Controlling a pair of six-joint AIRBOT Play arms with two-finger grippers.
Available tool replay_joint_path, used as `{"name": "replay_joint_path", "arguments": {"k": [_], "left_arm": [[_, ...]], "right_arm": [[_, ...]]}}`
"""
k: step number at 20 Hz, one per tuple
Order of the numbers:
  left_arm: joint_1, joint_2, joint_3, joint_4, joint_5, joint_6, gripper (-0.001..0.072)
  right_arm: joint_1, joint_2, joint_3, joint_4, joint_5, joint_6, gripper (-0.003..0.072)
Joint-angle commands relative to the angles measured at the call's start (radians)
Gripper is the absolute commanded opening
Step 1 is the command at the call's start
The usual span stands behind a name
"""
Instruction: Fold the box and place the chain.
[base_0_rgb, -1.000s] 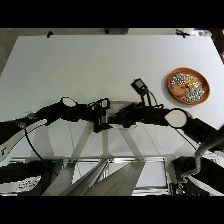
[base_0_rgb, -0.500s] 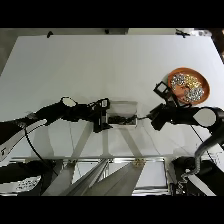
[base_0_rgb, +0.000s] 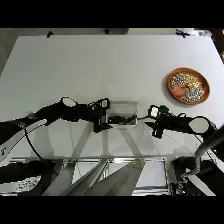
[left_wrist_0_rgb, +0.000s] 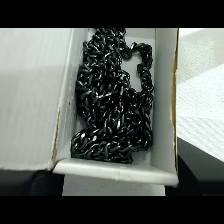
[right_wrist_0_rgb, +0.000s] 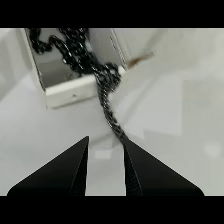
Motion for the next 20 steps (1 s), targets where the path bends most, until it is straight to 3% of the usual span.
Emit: {"name": "replay_joint_path", "arguments": {"k": [1, 8, 13, 20], "left_arm": [[0.001, 0.001, 0.001, 0.0, 0.0, 0.0, 0.0014], [0.001, 0.001, 0.001, 0.0, 0.0, 0.0, 0.0014], [0.001, 0.001, 0.001, 0.0, 0.0, 0.0, 0.0014], [0.001, 0.001, 0.001, 0.0, 0.0, 0.0, 0.0014]], "right_arm": [[0.068, -0.066, -0.01, 0.082, -0.079, -0.158, 0.0238], [0.14, -0.233, -0.01, 0.174, -0.225, -0.19, 0.0238], [0.14, -0.233, -0.005, 0.272, -0.224, -0.364, 0.0238], [0.09, -0.233, 0.021, 0.267, -0.194, -0.375, 0.0238]]}}
